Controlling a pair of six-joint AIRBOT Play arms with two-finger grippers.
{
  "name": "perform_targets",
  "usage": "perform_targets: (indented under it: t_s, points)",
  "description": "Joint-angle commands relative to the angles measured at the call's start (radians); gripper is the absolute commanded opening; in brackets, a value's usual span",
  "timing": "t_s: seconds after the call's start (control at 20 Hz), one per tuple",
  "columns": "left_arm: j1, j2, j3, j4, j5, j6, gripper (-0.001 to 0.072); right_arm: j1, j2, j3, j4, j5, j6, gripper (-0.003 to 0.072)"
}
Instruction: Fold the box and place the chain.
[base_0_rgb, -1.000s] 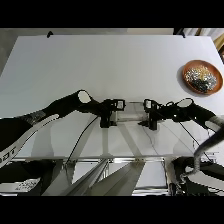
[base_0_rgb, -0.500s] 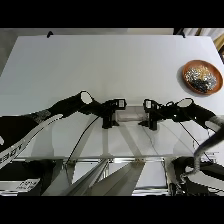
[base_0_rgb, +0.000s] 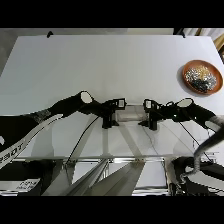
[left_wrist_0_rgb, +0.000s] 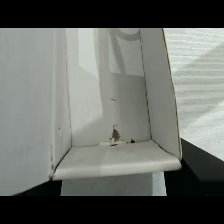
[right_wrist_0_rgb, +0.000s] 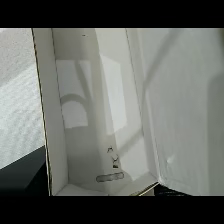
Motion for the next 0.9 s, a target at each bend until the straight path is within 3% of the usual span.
perform_targets:
  t_s: [0.0, 0.25, 0.5, 0.85]
  points:
    - [0.000, 0.000, -0.001, 0.000, -0.028, 0.000, 0.0209, 0.001, 0.000, 0.000, 0.001, 0.000, 0.000, 0.0402]
    - [0.000, 0.000, -0.001, 0.000, -0.028, 0.000, 0.0209, 0.001, 0.000, 0.000, 0.000, -0.005, 0.000, 0.0402]
    - [0.000, 0.000, -0.001, 0.001, -0.028, 0.000, 0.0209, 0.001, 0.000, 0.000, 0.000, -0.195, 0.000, 0.0402]
    - [0.000, 0.000, -0.001, 0.001, -0.028, 0.000, 0.0209, 0.001, 0.000, 0.000, 0.000, -0.197, 0.000, 0.0402]
